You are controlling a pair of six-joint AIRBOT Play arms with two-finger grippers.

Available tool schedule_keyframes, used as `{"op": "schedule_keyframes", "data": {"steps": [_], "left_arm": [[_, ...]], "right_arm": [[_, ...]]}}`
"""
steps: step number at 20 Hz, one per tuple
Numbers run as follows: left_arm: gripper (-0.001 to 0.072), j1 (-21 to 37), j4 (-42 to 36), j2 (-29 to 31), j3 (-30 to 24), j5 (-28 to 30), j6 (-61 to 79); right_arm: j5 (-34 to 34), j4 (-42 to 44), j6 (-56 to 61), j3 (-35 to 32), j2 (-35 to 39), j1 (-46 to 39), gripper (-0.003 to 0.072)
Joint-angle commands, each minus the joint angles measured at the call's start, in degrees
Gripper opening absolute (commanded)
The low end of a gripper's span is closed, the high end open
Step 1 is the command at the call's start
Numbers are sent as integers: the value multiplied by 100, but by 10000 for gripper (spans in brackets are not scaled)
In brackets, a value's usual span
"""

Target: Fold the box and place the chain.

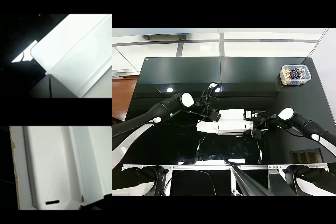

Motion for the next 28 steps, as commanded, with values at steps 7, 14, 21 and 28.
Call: {"op": "schedule_keyframes", "data": {"steps": [7, 14, 21, 28], "left_arm": [[26, 800, 424, 1751, -608, -503, -295], [62, 1620, -1274, 2968, -2269, -1976, 2879], [699, 501, -470, 2647, -2227, 46, 5294], [682, 533, -881, 1156, -1473, -675, 7263]], "right_arm": [[0, 9, 13, 0, 2, 0, 105], [0, 9, 13, 0, 2, 0, 104], [-22, 11, 13, 0, 2, 0, 105], [-26, 13, 15, 0, 2, 0, 104]]}}
